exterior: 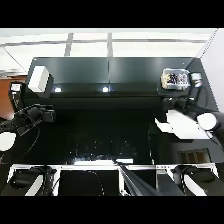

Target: Fold the box and place the chain.

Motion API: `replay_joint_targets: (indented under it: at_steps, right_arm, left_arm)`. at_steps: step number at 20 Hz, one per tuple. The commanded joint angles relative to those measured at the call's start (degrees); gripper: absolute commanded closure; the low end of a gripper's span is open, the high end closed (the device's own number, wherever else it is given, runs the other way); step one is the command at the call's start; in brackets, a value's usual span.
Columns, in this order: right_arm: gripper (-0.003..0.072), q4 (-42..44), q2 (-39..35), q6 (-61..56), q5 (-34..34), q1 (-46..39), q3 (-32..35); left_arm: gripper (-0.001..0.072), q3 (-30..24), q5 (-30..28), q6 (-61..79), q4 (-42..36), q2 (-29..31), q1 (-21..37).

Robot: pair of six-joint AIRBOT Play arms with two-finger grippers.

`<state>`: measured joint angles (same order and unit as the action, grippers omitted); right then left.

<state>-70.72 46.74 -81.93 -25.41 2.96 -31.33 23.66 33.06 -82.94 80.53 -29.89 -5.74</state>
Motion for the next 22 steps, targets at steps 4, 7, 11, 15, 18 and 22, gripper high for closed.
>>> replay_joint_targets:
  at_steps: [4,7,11,15,18,22]
  right_arm:
    - [-0.0018,0.0,2.4,-0.7,-5.4,-26.2,-9.9]
    - [-0.0017,0.0,7.3,-0.4,-10.6,-36.6,-14.9]
    - [-0.0017,0.0,16.6,8.9,-19.4,-42.2,-23.3]
    - [-0.0016,-3.7,30.2,11.0,-35.5,-47.1,-33.8]
    - [-0.0017,-0.1,37.8,21.3,-51.1,-50.7,-37.7]
    - [0.0108,-2.0,42.0,26.9,-56.2,-49.8,-37.7]
  left_arm:
    - [0.0004,0.0,-1.6,0.0,0.3,-0.1,0.4]
    - [0.0004,0.0,-1.3,-0.1,0.1,-0.1,0.5]
    - [0.0005,0.0,-0.9,-0.5,-0.3,-1.0,0.4]
    - [0.0004,0.0,0.8,-1.5,-3.1,-2.9,0.4]
    - [0.0004,0.0,2.6,-1.5,-4.1,-5.4,0.4]
    - [0.0004,0.0,3.1,-1.6,-8.2,-7.6,0.4]
